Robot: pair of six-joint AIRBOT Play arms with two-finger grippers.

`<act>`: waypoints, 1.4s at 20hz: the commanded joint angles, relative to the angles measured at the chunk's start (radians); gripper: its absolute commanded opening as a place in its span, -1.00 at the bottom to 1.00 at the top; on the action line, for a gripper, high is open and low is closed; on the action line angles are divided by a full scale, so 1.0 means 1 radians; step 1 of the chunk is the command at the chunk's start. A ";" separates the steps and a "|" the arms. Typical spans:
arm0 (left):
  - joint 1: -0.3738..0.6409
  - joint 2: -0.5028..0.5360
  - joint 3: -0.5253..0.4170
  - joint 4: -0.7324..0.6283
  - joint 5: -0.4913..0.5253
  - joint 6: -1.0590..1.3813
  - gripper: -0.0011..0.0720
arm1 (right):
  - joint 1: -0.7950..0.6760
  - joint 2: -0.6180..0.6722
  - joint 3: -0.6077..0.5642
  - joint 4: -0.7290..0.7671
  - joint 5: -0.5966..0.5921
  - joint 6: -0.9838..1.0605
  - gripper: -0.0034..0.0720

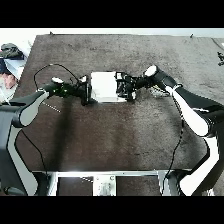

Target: Fold the box and place the chain.

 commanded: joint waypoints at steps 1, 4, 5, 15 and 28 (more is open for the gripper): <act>-0.001 -0.001 0.000 0.000 0.000 0.000 0.31 | 0.002 -0.006 0.000 0.041 0.008 -0.034 -0.35; -0.001 -0.001 0.000 0.000 0.000 0.000 0.31 | 0.003 -0.017 0.000 0.042 0.013 -0.034 -0.28; -0.001 -0.001 0.000 0.000 0.000 0.000 0.31 | 0.003 -0.019 0.000 0.042 0.015 -0.034 -0.28; -0.001 -0.001 0.000 0.000 0.000 0.000 0.31 | 0.017 -0.031 0.000 0.053 0.005 -0.071 -0.28; -0.001 -0.001 0.000 0.000 0.000 0.000 0.31 | 0.017 -0.032 0.000 0.053 -0.024 -0.077 0.52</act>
